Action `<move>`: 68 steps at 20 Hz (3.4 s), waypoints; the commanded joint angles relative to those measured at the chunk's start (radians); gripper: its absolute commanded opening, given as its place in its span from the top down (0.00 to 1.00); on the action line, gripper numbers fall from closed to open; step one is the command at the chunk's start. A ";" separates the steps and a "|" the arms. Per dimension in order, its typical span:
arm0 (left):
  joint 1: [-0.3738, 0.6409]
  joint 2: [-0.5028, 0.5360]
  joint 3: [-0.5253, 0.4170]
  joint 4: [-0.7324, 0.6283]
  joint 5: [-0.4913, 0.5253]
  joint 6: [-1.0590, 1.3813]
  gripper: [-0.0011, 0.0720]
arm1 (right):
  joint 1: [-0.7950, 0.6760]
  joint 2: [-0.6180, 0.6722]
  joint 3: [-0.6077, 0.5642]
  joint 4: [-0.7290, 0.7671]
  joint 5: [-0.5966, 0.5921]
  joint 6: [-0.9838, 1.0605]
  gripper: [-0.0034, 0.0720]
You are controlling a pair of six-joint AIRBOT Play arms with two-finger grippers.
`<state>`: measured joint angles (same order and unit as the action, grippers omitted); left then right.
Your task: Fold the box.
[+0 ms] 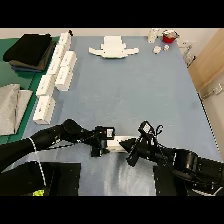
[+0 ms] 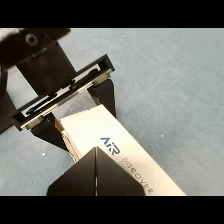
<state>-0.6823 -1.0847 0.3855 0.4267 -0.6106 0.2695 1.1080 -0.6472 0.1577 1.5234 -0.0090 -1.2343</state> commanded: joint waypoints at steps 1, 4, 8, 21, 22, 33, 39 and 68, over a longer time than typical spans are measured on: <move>0.000 0.000 0.001 0.000 0.000 0.000 0.24 | 0.018 -0.025 -0.008 0.003 0.001 0.004 0.95; 0.000 0.000 0.001 0.000 0.000 0.000 0.24 | 0.029 -0.048 -0.021 0.003 -0.002 0.004 0.95; 0.000 0.000 0.001 0.000 0.000 0.000 0.24 | 0.029 -0.093 -0.021 0.003 0.000 0.004 0.95; 0.000 0.000 0.001 0.000 0.000 0.000 0.24 | 0.029 -0.105 -0.019 -0.001 0.002 0.003 0.95; 0.000 0.000 0.001 0.000 0.000 0.000 0.24 | 0.028 -0.102 -0.018 -0.003 0.002 0.003 0.95; 0.000 0.000 0.001 0.000 0.000 0.000 0.24 | 0.013 0.018 0.130 -0.209 -0.349 0.003 0.95; 0.000 0.000 0.001 0.000 0.000 0.000 0.24 | -0.024 0.016 0.385 -0.263 -0.845 0.010 0.95; 0.244 0.185 0.016 0.082 0.010 -0.452 0.24 | -0.921 -0.575 0.711 0.340 -0.980 -0.776 0.95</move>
<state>-0.5385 -0.9661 0.3992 0.4473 -0.6037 -0.0044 0.1867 -1.2198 0.8673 1.8614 -0.9894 -2.0068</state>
